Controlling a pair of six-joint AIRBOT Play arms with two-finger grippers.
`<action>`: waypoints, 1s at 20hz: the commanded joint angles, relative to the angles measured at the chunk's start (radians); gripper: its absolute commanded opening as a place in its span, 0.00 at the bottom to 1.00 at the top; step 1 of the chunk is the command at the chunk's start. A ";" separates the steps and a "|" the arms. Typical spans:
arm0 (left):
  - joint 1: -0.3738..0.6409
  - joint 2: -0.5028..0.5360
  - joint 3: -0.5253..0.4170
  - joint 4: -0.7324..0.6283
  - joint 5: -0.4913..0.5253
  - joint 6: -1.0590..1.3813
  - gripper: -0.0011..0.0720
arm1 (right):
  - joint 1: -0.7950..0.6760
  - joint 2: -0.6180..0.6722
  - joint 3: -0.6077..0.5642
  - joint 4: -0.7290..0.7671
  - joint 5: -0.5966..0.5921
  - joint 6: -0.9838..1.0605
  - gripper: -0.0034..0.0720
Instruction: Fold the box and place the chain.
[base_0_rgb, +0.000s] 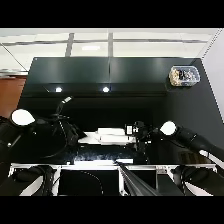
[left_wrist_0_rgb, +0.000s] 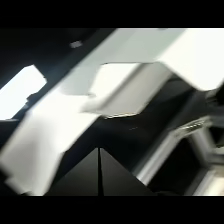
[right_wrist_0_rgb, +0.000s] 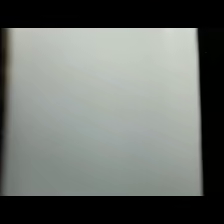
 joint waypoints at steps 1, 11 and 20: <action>-0.058 -0.037 -0.081 -0.265 0.008 0.069 0.05 | 0.000 -0.001 -0.001 0.000 0.001 0.000 0.76; -0.254 -0.185 -0.079 -0.828 0.548 0.569 0.05 | 0.000 -0.001 -0.001 0.000 0.001 0.000 0.76; -0.344 -0.241 -0.021 -0.304 0.644 0.424 0.05 | 0.000 -0.001 -0.001 0.000 0.001 0.000 0.76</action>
